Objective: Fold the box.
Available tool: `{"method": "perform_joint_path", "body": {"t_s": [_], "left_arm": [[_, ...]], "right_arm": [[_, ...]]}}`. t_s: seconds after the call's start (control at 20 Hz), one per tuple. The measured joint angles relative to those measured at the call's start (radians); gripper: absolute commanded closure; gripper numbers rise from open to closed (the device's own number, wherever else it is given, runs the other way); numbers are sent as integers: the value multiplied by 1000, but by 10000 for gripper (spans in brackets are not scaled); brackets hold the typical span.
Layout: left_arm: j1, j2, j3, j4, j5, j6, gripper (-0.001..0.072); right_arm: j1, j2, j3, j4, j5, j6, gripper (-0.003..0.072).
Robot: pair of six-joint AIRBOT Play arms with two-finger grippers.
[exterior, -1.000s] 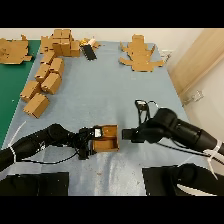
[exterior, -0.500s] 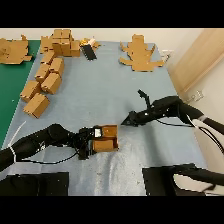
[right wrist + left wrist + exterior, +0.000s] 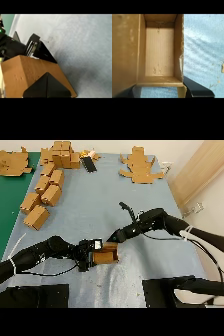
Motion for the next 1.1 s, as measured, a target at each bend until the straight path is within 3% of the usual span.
{"method": "perform_joint_path", "body": {"t_s": [0.3,0.65,0.75,0.85,1.05,1.1], "left_arm": [[0,0,0,0,0,0,238],[0,0,0,0,0,0,238],[0,0,0,0,0,0,238],[0,0,0,0,0,0,238],[0,0,0,0,0,0,238],[0,0,0,0,0,0,238]], "right_arm": [[188,263,-127,-150,266,-50,683],[410,450,-245,-329,518,-59,680],[459,485,-275,-389,588,-60,509],[483,504,-291,-463,632,-60,443],[503,520,-297,-559,667,-69,437],[507,522,-293,-576,672,-77,318]]}}
